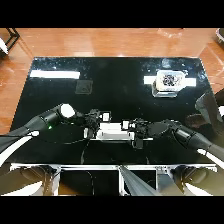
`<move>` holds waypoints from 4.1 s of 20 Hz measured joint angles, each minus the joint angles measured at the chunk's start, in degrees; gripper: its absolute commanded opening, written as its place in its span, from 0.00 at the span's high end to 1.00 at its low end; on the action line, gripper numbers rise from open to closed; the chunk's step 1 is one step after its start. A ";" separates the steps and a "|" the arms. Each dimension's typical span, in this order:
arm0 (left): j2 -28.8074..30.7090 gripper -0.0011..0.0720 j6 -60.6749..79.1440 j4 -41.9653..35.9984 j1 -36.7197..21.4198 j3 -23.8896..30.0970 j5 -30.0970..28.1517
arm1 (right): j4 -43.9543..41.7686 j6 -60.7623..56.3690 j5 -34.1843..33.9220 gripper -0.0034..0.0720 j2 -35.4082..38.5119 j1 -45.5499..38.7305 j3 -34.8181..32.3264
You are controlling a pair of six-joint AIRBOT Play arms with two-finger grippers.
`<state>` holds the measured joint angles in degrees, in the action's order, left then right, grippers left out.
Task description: Fold the box and place the chain.
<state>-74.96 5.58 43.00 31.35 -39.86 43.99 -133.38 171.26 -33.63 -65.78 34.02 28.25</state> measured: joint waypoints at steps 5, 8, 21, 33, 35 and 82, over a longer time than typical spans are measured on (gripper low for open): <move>0.00 0.96 -0.09 0.00 0.00 0.00 0.00 | -0.07 -0.02 0.02 0.04 -0.04 0.00 0.00; 0.00 0.96 -0.13 0.00 0.00 0.00 0.00 | -0.09 -0.02 0.02 0.04 -0.04 -0.02 0.00; 0.00 0.96 -0.11 -0.02 0.00 0.00 0.13 | -0.09 0.00 -2.80 0.10 -0.04 -2.34 0.02; 0.72 0.12 -2.03 0.07 -0.28 0.00 0.11 | -0.04 0.00 -2.91 0.71 -0.04 -2.45 0.02; 1.86 0.12 -4.59 1.22 -1.09 0.00 0.11 | -0.02 -0.02 -2.93 0.71 -0.04 -2.45 0.02; 15.85 0.10 -33.57 -0.11 -11.80 0.44 4.74 | 0.57 -0.02 -3.10 0.71 -0.02 -2.45 0.07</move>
<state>-59.11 -27.99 42.89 19.55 -39.42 48.73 -132.81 171.24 -36.73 -65.80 31.57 28.32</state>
